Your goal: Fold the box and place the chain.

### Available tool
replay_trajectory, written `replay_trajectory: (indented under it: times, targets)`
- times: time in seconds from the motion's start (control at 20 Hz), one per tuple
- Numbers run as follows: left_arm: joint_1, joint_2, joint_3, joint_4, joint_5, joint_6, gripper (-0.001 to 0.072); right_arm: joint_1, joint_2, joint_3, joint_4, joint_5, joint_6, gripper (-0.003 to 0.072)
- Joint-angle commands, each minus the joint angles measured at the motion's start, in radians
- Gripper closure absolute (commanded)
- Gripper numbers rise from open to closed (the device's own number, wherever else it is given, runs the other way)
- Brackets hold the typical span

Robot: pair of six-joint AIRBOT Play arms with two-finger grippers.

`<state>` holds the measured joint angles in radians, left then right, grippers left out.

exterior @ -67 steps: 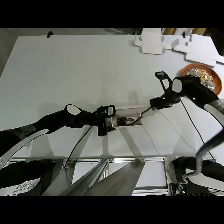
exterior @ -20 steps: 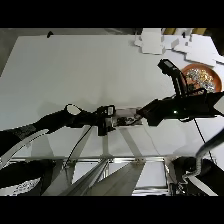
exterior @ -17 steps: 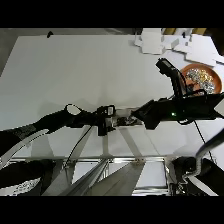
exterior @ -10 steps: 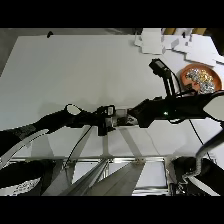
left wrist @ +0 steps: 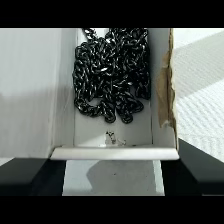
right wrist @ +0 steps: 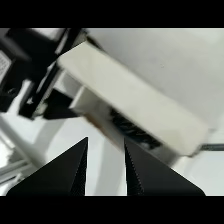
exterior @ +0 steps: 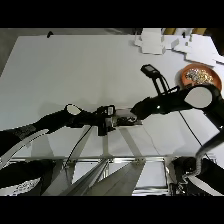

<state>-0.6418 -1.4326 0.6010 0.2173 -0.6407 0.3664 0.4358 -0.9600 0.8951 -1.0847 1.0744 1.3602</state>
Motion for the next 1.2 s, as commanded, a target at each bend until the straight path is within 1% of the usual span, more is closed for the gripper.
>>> replay_trajectory:
  times: [0.0, 0.1, 0.2, 0.3, 0.35, 0.4, 0.45, 0.6, 0.7, 1.05, 1.15]
  targets:
    - [0.000, 0.001, 0.000, 0.000, 0.000, 0.000, 0.0539, -0.124, -0.009, 0.068, -0.185, 0.004, 0.039, 0.0469]
    - [0.000, 0.000, 0.000, 0.000, 0.000, 0.000, 0.0539, -0.211, -0.037, 0.068, -0.283, 0.019, 0.078, 0.0469]
    - [0.000, 0.000, 0.000, 0.000, 0.000, 0.000, 0.0539, -0.264, -0.105, 0.055, -0.365, 0.047, 0.120, 0.0468]
    - [0.000, 0.000, 0.000, 0.000, 0.000, 0.000, 0.0539, -0.280, -0.175, 0.014, -0.385, 0.011, 0.132, 0.0454]
    - [0.000, 0.001, 0.000, 0.000, 0.000, 0.000, 0.0539, -0.278, -0.211, -0.001, -0.383, -0.012, 0.132, 0.0379]
    - [0.000, 0.000, 0.000, 0.000, 0.000, 0.000, 0.0539, -0.273, -0.249, -0.005, -0.385, -0.016, 0.132, 0.0273]
    - [0.000, 0.001, 0.000, 0.000, 0.000, 0.000, 0.0539, -0.273, -0.284, -0.005, -0.383, -0.018, 0.132, 0.0243]
    - [0.000, 0.001, 0.000, 0.000, 0.000, 0.000, 0.0539, -0.273, -0.373, -0.005, -0.387, -0.020, 0.133, 0.0250]
    - [-0.001, 0.000, 0.000, 0.000, 0.000, 0.000, 0.0539, -0.273, -0.407, -0.005, -0.387, -0.042, 0.155, 0.0252]
    - [0.000, 0.000, 0.000, 0.000, 0.000, 0.000, 0.0539, -0.274, -0.431, -0.005, -0.401, -0.105, 0.220, 0.0261]
    - [0.000, 0.000, 0.000, 0.000, 0.000, 0.000, 0.0539, -0.274, -0.438, -0.005, -0.409, -0.118, 0.238, 0.0274]
